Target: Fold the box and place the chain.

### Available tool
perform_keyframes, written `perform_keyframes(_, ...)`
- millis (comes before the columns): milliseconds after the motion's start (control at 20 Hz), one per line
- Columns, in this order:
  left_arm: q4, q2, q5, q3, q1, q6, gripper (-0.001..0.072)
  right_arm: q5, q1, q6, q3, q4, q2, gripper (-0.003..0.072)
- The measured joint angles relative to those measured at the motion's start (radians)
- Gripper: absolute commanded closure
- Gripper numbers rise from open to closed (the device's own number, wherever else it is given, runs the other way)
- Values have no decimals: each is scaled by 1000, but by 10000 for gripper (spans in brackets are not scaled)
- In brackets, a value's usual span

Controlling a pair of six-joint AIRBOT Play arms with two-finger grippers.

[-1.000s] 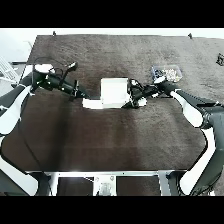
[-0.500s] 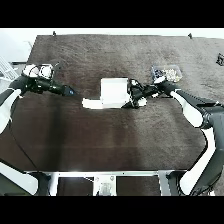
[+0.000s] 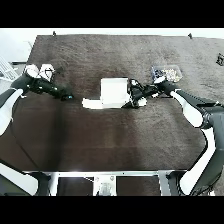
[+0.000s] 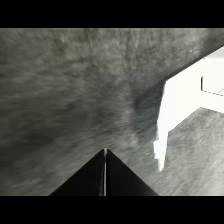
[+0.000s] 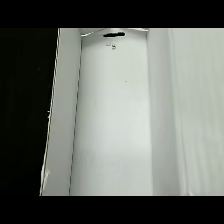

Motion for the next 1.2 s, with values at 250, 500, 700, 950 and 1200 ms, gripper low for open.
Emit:
perform_keyframes(250,-18,-48,17,0,-81,-82,690,0,0,0,0,0,0,94)
perform_keyframes(500,-74,-65,28,0,-151,-102,687,0,0,0,0,0,0,94)
perform_keyframes(700,-182,-67,29,0,-170,-64,440,0,0,0,0,0,0,94)
perform_keyframes(950,-286,-66,13,0,-177,-11,436,0,0,0,0,0,0,93)
perform_keyframes(1200,-357,-66,-2,0,-179,28,435,0,0,0,0,0,0,94)
